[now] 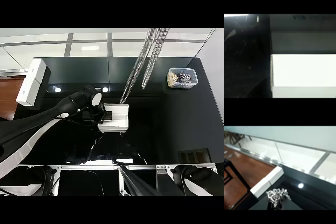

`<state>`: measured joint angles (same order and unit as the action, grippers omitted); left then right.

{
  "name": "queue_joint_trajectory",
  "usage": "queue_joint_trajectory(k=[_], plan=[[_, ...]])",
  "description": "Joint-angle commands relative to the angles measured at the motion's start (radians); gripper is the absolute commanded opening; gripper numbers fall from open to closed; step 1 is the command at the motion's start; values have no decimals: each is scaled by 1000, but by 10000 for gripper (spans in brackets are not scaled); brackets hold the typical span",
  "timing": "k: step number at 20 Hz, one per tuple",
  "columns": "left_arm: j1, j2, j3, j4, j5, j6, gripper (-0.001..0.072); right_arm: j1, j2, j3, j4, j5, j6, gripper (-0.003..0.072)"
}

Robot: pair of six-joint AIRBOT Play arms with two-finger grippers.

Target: Fold the box and place the chain.

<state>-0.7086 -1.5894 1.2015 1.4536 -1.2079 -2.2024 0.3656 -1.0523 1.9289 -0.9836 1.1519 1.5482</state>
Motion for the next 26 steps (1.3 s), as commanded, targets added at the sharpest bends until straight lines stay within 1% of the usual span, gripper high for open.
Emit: queue_joint_trajectory(k=[1, 7, 12, 18, 26], plan=[[0, 0, 1, 0, 0, 0, 26, -22, 0, 1, -3, -10, -8, 11], [0, 0, 1, 0, 0, 0, 26, -25, 0, 3, -3, 34, -9, 11], [0, 0, 1, 0, 0, 0, 27, -25, 0, 4, 33, 32, -9, 11], [0, 0, 1, 0, 0, 0, 26, -24, -1, 5, 163, -43, -41, 11], [0, 0, 1, 0, 3, 0, 26, -18, -10, 5, 227, -110, -47, 11]])
